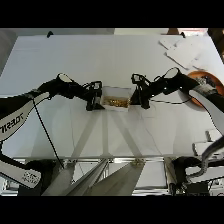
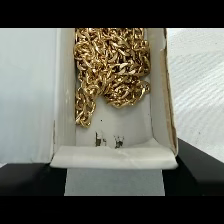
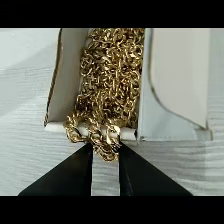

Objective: Fold the box and place the chain.

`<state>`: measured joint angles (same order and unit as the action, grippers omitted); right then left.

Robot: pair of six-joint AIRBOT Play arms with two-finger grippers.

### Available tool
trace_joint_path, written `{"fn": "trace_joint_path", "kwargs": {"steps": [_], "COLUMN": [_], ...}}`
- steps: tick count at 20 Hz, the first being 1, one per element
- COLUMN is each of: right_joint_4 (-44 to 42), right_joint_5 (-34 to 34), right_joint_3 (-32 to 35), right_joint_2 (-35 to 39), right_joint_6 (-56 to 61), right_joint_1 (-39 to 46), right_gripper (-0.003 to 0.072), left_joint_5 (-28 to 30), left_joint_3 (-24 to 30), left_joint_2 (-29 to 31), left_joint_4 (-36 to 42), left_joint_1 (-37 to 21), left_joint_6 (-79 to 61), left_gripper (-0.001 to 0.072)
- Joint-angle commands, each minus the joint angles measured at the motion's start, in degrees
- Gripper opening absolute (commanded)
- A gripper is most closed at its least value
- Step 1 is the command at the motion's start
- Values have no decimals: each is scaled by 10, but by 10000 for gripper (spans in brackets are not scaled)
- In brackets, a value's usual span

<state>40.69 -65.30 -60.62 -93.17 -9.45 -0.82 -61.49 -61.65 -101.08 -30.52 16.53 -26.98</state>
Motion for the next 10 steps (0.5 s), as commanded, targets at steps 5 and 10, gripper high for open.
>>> {"fn": "trace_joint_path", "kwargs": {"steps": [5, 10], "right_joint_4": [42, 40], "right_joint_5": [-2, -1], "right_joint_3": [0, 0], "right_joint_2": [0, 8], "right_joint_6": [6, 7], "right_joint_1": [-1, 0], "right_gripper": [11, 10], "left_joint_5": [0, 0], "left_joint_3": [0, 0], "left_joint_2": [0, 0], "left_joint_4": [1, 0], "left_joint_1": [0, 0], "left_joint_6": [0, 0], "left_gripper": [376, 376]}}
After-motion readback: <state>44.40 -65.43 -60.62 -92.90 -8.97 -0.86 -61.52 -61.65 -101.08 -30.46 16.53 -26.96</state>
